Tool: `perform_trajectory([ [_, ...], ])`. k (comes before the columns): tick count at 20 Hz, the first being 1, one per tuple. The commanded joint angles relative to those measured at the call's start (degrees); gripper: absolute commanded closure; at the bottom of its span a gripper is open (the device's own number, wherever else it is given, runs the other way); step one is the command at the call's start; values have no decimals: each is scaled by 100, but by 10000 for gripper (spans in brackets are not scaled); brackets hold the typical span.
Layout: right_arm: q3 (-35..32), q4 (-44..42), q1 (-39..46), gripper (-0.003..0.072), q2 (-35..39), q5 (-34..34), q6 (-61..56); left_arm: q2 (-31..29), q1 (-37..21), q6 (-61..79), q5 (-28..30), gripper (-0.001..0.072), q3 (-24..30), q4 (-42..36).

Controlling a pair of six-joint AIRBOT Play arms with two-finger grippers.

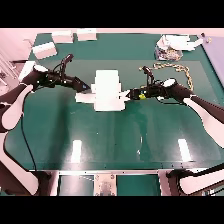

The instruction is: Fold the box and place the chain.

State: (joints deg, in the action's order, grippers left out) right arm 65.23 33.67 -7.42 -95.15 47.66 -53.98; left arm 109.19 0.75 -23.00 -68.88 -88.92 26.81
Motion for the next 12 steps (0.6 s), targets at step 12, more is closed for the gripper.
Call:
perform_trajectory([
  [12,0,-2,2,679,-4,44,-2,533,46,-7,345,122,-481,-275],
])
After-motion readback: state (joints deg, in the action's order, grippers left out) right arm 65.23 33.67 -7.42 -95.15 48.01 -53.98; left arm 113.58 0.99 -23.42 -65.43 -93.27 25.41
